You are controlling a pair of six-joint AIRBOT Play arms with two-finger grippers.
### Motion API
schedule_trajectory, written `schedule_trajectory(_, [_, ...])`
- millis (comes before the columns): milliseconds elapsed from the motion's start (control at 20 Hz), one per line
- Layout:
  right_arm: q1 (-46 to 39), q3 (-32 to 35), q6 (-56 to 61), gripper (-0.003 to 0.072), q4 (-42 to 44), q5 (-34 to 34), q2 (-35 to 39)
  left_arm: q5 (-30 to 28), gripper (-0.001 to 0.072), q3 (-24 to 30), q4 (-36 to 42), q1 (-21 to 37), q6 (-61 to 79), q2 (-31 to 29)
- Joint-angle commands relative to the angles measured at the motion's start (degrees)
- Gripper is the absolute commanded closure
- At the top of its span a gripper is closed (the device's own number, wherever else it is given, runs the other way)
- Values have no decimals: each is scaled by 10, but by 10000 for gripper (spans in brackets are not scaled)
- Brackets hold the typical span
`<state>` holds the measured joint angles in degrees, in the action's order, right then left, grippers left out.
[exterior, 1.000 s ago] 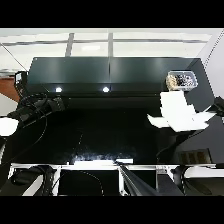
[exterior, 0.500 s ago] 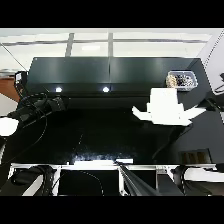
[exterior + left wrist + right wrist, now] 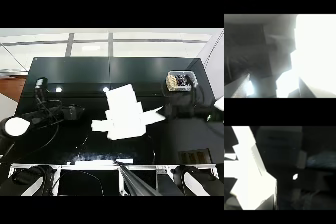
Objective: Fold the box and place the chain.
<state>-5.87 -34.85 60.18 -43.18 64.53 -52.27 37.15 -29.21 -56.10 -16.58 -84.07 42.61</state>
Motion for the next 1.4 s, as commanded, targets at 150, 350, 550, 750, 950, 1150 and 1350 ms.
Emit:
schedule_trajectory(150, [95, 164, 11, 649, 30, -121, 117, 46, 17, -1, 197, 36, 139, 139])
schedule_trajectory(350, [116, 164, 11, 649, 40, -138, 117, 204, 15, -39, 386, 92, 417, 287])
schedule_trajectory(550, [118, 164, 11, 649, 41, -135, 117, 253, 15, -90, 420, 70, 518, 391])
schedule_trajectory(750, [118, 164, 11, 649, 40, -121, 117, 300, 15, -143, 416, 36, 525, 469])
schedule_trajectory(950, [118, 164, 10, 649, 39, -135, 117, 429, 23, -192, 418, 20, 581, 541])
schedule_trajectory(1150, [118, 164, 10, 649, 40, -139, 117, 447, 23, -207, 372, 15, 581, 567])
schedule_trajectory(1350, [118, 164, 11, 649, 40, -139, 117, 433, 88, -208, 333, 15, 574, 566])
